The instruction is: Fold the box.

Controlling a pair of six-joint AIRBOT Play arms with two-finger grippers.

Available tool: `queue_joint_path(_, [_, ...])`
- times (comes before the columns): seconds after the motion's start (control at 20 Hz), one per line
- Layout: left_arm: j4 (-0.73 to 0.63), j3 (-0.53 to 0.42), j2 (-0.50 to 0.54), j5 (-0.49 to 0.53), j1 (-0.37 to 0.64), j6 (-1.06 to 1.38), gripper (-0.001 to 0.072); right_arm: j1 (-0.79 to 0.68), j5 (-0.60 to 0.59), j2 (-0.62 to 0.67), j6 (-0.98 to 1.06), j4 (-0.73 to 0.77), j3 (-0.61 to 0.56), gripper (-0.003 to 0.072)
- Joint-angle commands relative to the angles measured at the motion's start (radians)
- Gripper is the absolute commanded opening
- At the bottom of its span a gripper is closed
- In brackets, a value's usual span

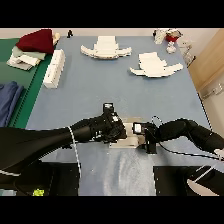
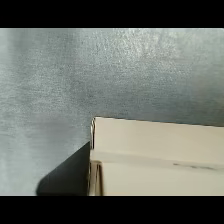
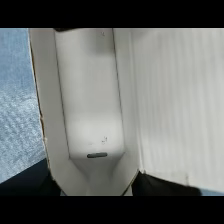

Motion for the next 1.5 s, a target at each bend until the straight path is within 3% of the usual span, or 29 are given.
queue_joint_path(0.0, [0.005, 0.001, 0.000, -0.015, 0.000, 0.019, 0.0564, 0.000, 0.000, -0.001, 0.000, 0.000, 0.001, 0.0523])
queue_joint_path(0.05, [0.005, 0.001, 0.000, -0.016, 0.000, 0.019, 0.0593, 0.000, 0.000, -0.001, 0.000, 0.000, 0.001, 0.0523])
queue_joint_path(0.3, [0.006, 0.000, 0.000, -0.018, 0.000, 0.023, 0.0590, 0.000, 0.000, -0.001, 0.000, 0.000, 0.001, 0.0523])
queue_joint_path(0.35, [0.006, 0.000, -0.001, -0.019, 0.000, 0.023, 0.0447, 0.000, 0.000, -0.001, 0.000, 0.000, 0.001, 0.0523])
queue_joint_path(0.4, [0.008, 0.000, -0.002, -0.018, 0.000, 0.025, 0.0104, 0.000, 0.000, -0.001, 0.000, 0.000, 0.001, 0.0523])
queue_joint_path(0.45, [0.010, 0.000, -0.002, -0.017, 0.000, 0.031, 0.0016, 0.000, 0.000, -0.001, 0.000, 0.000, 0.001, 0.0523])
queue_joint_path(0.65, [0.009, 0.001, -0.002, -0.017, 0.000, 0.053, 0.0034, 0.000, 0.000, -0.001, 0.000, 0.000, 0.001, 0.0523])
queue_joint_path(0.7, [0.009, 0.001, -0.002, -0.015, 0.000, 0.057, 0.0332, 0.000, 0.000, -0.001, 0.000, 0.000, 0.001, 0.0523])
queue_joint_path(0.75, [0.009, 0.001, -0.002, -0.016, 0.000, 0.053, 0.0539, 0.000, 0.000, -0.001, 0.000, 0.000, 0.001, 0.0523])
queue_joint_path(1.05, [0.009, 0.001, 0.079, -0.027, 0.000, 0.095, 0.0545, 0.000, 0.000, -0.001, 0.000, 0.000, 0.001, 0.0523])
queue_joint_path(1.3, [0.009, 0.001, 0.304, -0.251, 0.000, 0.134, 0.0542, 0.000, 0.000, -0.001, 0.000, 0.000, 0.001, 0.0523])
queue_joint_path(1.35, [0.010, 0.001, 0.352, -0.293, 0.000, 0.137, 0.0390, 0.000, 0.000, -0.001, 0.000, 0.000, 0.001, 0.0523])
queue_joint_path(1.4, [0.012, 0.000, 0.391, -0.312, 0.000, 0.168, 0.0066, 0.000, 0.000, -0.001, 0.000, 0.000, 0.001, 0.0523])
queue_joint_path(1.45, [0.017, 0.000, 0.426, -0.305, 0.000, 0.230, 0.0016, 0.000, 0.000, -0.001, 0.000, 0.000, 0.001, 0.0523])
